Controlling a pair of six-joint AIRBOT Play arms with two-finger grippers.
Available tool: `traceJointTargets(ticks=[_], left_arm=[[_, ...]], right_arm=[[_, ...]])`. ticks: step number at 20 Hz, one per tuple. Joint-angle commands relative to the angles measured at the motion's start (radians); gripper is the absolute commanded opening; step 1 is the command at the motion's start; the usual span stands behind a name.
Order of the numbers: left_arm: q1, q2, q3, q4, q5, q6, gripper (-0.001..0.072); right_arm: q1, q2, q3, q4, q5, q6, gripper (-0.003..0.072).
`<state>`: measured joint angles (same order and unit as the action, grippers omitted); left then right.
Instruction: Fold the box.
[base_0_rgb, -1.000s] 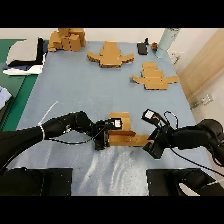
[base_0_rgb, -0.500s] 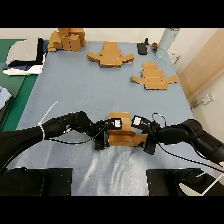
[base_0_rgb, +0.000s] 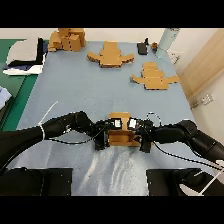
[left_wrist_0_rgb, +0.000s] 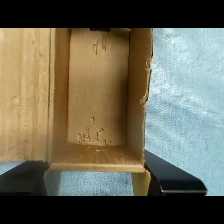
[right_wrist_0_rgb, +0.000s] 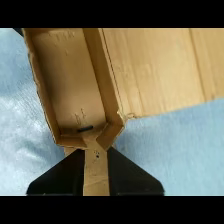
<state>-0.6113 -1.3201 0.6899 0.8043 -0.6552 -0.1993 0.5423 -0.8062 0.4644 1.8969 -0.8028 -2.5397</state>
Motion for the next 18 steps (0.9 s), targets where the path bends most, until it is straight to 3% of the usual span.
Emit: traceJointTargets(ticks=[1,6,7,10,12,18], left_arm=[[0.000,-0.001,0.001,0.000,0.000,0.000,0.0427],[0.000,0.000,0.001,0.000,0.000,0.000,0.0427],[0.000,0.000,0.001,0.000,0.000,0.000,0.0427],[0.000,0.000,0.001,0.000,0.000,0.000,0.0427],[0.000,-0.001,0.001,0.000,0.000,0.000,0.0427],[0.000,0.000,0.001,0.000,0.000,0.000,0.0427]], right_arm=[[0.002,-0.008,-0.001,0.096,0.021,-0.111,0.0209],[0.002,-0.051,-0.001,0.154,0.067,-0.187,0.0211],[0.002,-0.060,-0.001,0.172,0.067,-0.199,0.0248],[0.026,-0.080,-0.001,0.194,0.069,-0.203,0.0471],[0.044,-0.093,-0.001,0.195,0.071,-0.203,0.0669],[0.051,-0.097,0.000,0.138,0.077,-0.177,0.0660]])
